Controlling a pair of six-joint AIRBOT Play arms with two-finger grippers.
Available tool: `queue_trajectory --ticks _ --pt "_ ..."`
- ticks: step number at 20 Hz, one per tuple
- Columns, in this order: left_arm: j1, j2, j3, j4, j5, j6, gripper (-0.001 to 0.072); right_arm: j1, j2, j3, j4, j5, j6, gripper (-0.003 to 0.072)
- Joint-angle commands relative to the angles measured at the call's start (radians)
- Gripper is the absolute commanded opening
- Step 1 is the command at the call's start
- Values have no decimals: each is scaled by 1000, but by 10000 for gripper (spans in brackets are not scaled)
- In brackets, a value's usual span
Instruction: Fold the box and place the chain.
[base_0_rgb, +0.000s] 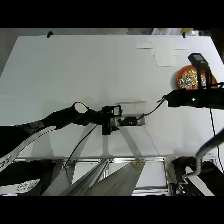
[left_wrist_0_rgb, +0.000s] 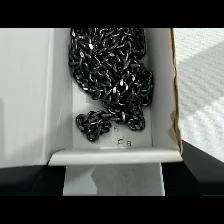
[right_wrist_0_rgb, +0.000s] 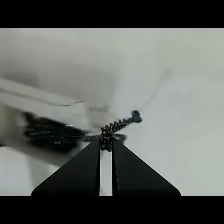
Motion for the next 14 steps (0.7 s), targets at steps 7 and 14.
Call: queue_trajectory --ticks 7,14 --pt "1 0 0 0 0 0 101 34 60 0 375 82 -248 20" --pt "1 0 0 0 0 0 101 253 -123 0 222 -23 -245 20"
